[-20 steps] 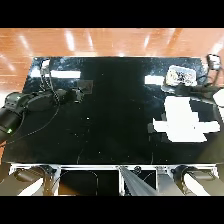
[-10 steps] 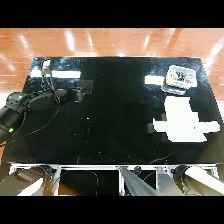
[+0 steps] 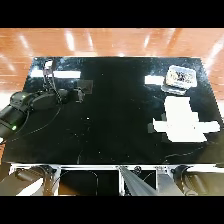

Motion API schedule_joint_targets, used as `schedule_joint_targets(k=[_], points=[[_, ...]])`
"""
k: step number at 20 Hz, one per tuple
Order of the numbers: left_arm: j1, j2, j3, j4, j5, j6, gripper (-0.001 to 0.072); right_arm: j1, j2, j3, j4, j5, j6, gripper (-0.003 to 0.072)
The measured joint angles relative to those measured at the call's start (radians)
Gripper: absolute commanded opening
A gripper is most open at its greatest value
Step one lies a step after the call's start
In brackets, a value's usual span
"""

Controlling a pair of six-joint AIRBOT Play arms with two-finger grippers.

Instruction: Fold the box and place the chain.

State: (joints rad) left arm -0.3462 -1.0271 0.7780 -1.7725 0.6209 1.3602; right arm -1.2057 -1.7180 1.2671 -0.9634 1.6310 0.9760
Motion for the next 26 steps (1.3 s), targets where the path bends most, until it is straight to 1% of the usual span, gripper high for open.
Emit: schedule_joint_targets(k=[3,5,12,13,14,15,16,20,21,23,26], points=[[0.000,-0.015,0.000,-0.009,0.000,-0.001,0.0623,0.068,-0.059,0.022,-0.048,0.040,0.023,0.0710],[0.000,-0.021,0.000,-0.014,-0.001,-0.001,0.0623,0.116,-0.083,0.029,-0.051,0.053,0.027,0.0710],[-0.001,-0.026,0.000,-0.023,-0.001,-0.001,0.0623,0.225,-0.118,0.035,-0.071,0.086,0.035,0.0707],[-0.001,-0.026,0.000,-0.023,-0.001,0.000,0.0623,0.238,-0.119,0.035,-0.080,0.094,0.038,0.0469],[-0.001,-0.026,0.000,-0.023,-0.001,0.000,0.0623,0.248,-0.120,0.034,-0.092,0.098,0.039,0.0108],[-0.001,-0.026,0.000,-0.023,-0.001,0.000,0.0623,0.258,-0.121,0.034,-0.092,0.117,0.041,0.0032],[-0.001,-0.026,0.000,-0.024,-0.001,0.000,0.0623,0.266,-0.121,0.034,-0.089,0.137,0.038,0.0033],[-0.002,-0.026,0.000,-0.040,0.000,0.000,0.0622,0.310,-0.096,0.027,-0.034,0.151,0.017,0.0032],[-0.002,-0.026,0.000,-0.048,0.001,0.000,0.0623,0.332,-0.079,0.021,-0.019,0.171,0.011,0.0032],[-0.003,-0.026,0.000,-0.059,0.005,0.000,0.0623,0.388,-0.032,-0.004,0.023,0.169,0.000,0.0032],[0.000,-0.026,0.000,-0.069,0.018,0.000,0.0623,0.510,0.063,-0.082,0.108,0.124,-0.023,0.0032]])
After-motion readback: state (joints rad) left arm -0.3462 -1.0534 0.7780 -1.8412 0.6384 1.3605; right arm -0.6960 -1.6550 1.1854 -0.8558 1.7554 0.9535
